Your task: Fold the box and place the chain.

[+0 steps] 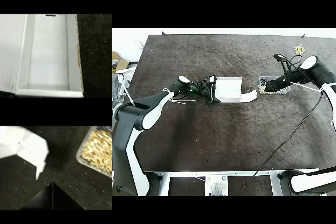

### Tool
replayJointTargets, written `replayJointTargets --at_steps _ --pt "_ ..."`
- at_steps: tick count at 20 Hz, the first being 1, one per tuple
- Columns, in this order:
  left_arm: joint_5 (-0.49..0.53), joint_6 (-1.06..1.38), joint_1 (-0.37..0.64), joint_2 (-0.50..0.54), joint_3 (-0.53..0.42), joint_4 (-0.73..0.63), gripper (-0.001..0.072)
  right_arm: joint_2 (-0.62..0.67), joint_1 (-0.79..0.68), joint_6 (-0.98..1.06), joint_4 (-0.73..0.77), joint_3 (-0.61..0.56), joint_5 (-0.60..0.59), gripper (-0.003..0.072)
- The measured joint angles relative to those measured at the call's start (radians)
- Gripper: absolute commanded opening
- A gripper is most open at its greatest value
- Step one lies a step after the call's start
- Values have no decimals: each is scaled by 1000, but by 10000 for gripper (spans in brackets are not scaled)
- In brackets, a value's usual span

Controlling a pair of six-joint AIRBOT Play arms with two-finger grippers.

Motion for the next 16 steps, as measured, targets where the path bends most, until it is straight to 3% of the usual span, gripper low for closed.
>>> replayJointTargets --at_steps 5,15,16 --pt "0 0 0 0 0 0 269 -62 -29 67 67 -63 -65 4" --pt "-1 0 0 0 0 0 269 -194 31 36 265 -80 -138 5" --pt "-1 0 0 0 0 0 269 -198 39 25 294 -80 -143 87"
